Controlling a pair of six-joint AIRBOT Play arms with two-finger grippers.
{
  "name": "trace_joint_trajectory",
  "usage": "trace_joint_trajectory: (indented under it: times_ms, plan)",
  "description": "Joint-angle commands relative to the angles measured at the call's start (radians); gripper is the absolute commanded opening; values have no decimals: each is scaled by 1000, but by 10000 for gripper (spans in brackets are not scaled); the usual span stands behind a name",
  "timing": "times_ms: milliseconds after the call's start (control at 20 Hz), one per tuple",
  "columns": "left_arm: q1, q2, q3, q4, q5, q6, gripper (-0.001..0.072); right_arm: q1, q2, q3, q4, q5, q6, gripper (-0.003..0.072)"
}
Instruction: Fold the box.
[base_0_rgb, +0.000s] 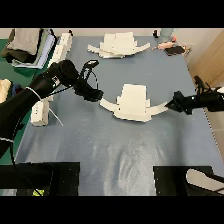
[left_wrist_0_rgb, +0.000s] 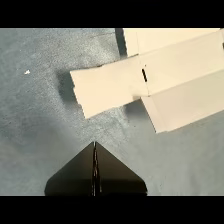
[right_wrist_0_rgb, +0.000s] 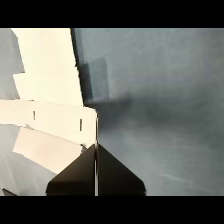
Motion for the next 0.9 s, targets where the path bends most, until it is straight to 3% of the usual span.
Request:
trace_joint_trajectory:
  times_ms: [0,50,100,150,600,850]
  plan:
    - [0,0,1,0,-8,3,17,17,126,-181,-6,-79,24,1]
    - [0,0,1,0,-5,3,17,16,122,-190,-7,-79,24,64]
    - [0,0,1,0,-3,3,17,16,113,-190,-9,-78,24,194]
    - [0,0,1,0,-3,3,17,16,99,-189,-8,-78,24,244]
    - [-1,0,1,0,-7,2,17,16,-145,-55,21,59,-91,240]
    - [-2,0,1,-5,-16,-3,18,25,-252,-1,175,146,-200,197]
